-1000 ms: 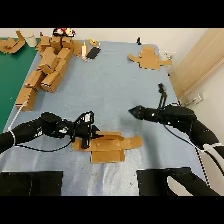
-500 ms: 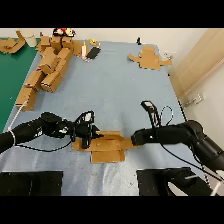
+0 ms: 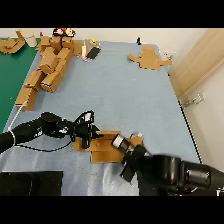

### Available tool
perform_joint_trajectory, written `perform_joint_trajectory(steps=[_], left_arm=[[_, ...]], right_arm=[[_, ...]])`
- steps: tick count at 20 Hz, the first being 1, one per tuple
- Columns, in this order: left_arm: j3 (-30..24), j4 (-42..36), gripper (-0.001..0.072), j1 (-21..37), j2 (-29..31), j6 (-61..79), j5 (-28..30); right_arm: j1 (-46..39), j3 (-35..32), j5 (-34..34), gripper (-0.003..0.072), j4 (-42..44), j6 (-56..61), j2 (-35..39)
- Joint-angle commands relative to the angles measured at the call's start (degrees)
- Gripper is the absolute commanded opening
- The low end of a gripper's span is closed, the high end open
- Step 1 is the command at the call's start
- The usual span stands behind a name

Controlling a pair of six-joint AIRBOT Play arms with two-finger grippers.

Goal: Fold the box.

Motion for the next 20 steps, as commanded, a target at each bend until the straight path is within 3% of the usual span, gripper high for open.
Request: perform_joint_trajectory(steps=[1, 9, 15, 20], left_arm=[[0.1, 0.0, 0.0011, 0.0, 0.0, 0.0, 0.0], [0.1, 0.0, 0.0011, 0.0, 0.0, 0.0, 0.0], [0.1, 0.0, 0.0011, 0.0, 0.0, 0.0, 0.0], [0.1, 0.0, 0.0011, 0.0, 0.0, 0.0, 0.0]], right_arm=[[15.3, -2.8, 5.3, 0.042, -16.7, 9.6, -3.8], [15.3, -2.8, 5.7, 0.042, -29.2, 9.6, -13.7], [14.6, -2.7, 1.4, 0.042, -39.8, 22.5, -14.0], [14.6, -2.7, 0.4, 0.0423, -42.2, 22.3, -14.0]])
